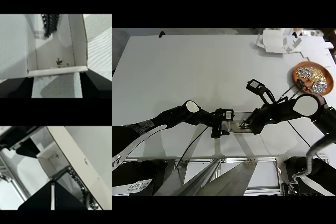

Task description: Fold the box and place the chain.

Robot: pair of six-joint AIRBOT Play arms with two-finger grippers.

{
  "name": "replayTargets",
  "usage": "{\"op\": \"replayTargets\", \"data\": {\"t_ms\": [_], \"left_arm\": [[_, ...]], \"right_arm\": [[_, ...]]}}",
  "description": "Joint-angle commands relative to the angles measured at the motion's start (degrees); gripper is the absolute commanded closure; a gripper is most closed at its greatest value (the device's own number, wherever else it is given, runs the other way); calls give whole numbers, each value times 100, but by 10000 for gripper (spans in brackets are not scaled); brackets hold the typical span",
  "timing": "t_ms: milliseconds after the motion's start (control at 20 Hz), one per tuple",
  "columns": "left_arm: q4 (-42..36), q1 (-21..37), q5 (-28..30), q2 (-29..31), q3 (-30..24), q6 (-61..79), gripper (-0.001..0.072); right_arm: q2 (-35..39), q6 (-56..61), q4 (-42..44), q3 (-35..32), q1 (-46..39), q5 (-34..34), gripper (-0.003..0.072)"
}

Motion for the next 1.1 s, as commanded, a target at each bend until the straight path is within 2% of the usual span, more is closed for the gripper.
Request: {"op": "replayTargets", "data": {"t_ms": [0,50,100,200,300,450,550,750,850,900,950,1050], "left_arm": [[2,4,2,2,0,0,560],[2,4,2,2,0,2,560],[4,4,2,2,0,2,560],[2,4,2,2,0,2,560],[2,4,2,2,0,0,560],[2,4,2,2,0,2,560],[2,4,2,2,0,2,560],[2,4,2,2,0,2,560],[2,4,4,2,0,2,560],[2,4,4,2,0,2,560],[2,4,2,2,0,0,560],[2,4,2,2,0,2,560]], "right_arm": [[-74,227,-232,-116,13,44,622],[-72,323,-225,-116,13,90,518],[-66,326,-203,-111,11,173,464],[-28,535,-234,48,7,538,461],[111,815,-660,481,7,866,464],[354,1578,-2487,1086,4,909,466],[341,2011,-3386,1104,-297,841,466],[-227,2111,-3338,1104,-1956,435,464],[-710,2111,-2774,1104,-2684,256,449],[-970,2087,-2542,1102,-2903,249,375],[-1250,2072,-2494,1102,-3034,256,253],[-1722,2072,-2632,1102,-3075,280,250]]}}
